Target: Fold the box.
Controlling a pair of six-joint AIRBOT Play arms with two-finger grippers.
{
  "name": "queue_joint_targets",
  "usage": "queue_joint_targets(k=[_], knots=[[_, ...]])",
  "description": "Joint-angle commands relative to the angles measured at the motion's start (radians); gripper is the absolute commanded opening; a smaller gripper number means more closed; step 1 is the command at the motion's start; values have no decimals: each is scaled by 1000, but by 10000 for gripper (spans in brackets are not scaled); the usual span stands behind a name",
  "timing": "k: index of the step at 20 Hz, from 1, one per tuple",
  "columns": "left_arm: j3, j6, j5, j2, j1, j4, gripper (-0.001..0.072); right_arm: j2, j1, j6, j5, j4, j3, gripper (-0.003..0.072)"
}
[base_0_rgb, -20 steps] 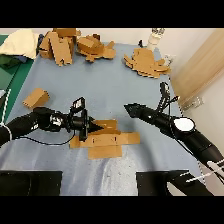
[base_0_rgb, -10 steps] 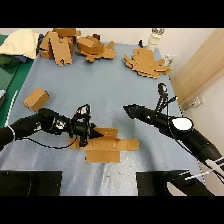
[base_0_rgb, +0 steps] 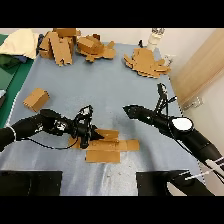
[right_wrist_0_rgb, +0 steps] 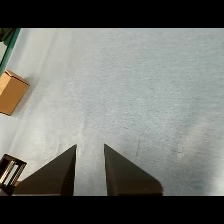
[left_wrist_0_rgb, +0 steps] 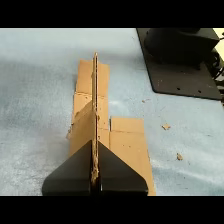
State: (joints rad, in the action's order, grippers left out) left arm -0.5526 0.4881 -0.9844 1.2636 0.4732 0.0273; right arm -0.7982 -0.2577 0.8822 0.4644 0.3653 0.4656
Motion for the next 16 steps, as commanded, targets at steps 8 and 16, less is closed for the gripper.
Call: queue_joint_targets(k=[8, 16], knots=[[-1, 129, 50, 2, 1, -185, 12, 0, 0, 0, 13, 6, 1, 268], [-1, 124, 21, 51, 1, -169, 12, 0, 0, 0, 3, 6, 1, 268]])
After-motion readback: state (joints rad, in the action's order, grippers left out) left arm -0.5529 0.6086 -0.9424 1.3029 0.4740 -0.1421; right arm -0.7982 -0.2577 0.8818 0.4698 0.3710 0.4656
